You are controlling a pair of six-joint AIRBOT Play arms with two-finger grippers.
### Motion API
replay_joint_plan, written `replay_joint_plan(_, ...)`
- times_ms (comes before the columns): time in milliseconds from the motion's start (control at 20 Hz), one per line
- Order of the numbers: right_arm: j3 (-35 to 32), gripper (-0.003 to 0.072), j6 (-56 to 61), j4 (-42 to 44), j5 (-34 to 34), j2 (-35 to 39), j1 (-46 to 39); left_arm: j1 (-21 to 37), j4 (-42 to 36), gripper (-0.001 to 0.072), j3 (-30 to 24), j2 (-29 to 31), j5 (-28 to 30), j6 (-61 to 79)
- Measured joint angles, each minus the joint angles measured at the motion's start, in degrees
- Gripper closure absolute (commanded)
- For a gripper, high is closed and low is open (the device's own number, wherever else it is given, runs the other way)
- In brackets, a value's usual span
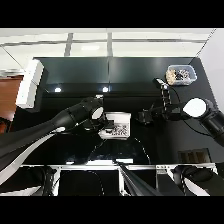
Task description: Fold the box and place the chain.
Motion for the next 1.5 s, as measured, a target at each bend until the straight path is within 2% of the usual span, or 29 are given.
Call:
replay_joint_plan(150,0.0,0.0449,0.0,-0.35,0.11,0.0,-0.2,-1.01,2.64,0.0007,0.09,3.96,-0.74,1.29)
replay_joint_plan(300,0.0,0.0449,0.0,-0.83,0.2,0.0,-0.24,-0.96,6.78,0.0007,-1.64,10.54,-1.42,3.32)
replay_joint_plan(400,0.0,0.0449,0.0,-1.11,0.2,0.0,-0.28,1.18,10.03,0.0007,-4.94,15.87,-2.54,4.0)
replay_joint_plan(550,0.0,0.0449,0.0,-1.31,0.2,0.0,-0.31,8.15,11.5,0.0007,-12.9,24.35,-1.01,3.85)
replay_joint_plan(600,0.0,0.0449,0.0,-1.42,0.13,0.0,-0.28,10.88,9.79,0.0008,-15.96,26.75,0.94,5.49)
replay_joint_plan(700,0.0,0.0449,0.0,-1.42,-0.11,0.0,-0.31,16.46,0.68,0.0025,-22.01,30.45,6.56,15.65)
replay_joint_plan(850,0.0,0.0449,0.0,-1.53,-0.81,0.0,-0.28,22.51,-20.0,0.0024,-28.85,32.35,11.8,43.45)
replay_joint_plan(1000,0.0,0.0449,0.0,-1.75,-1.27,0.0,-0.31,23.76,-35.69,0.0003,-32.68,31.61,14.01,76.74)
replay_joint_plan(1100,0.0,0.0449,0.0,-1.97,-1.44,0.0,-0.31,22.75,-41.07,0.0002,-33.75,30.64,15.61,93.48)
replay_joint_plan(1250,0.0,0.0449,0.0,-2.21,-1.53,0.0,-0.31,20.83,-44.5,0.0002,-34.27,28.74,17.11,114.42)
replay_joint_plan(1500,0.0,0.0449,0.0,-2.29,-1.7,0.0,-0.31,22.12,-48.41,0.0002,-33.88,21.7,17.86,134.18)
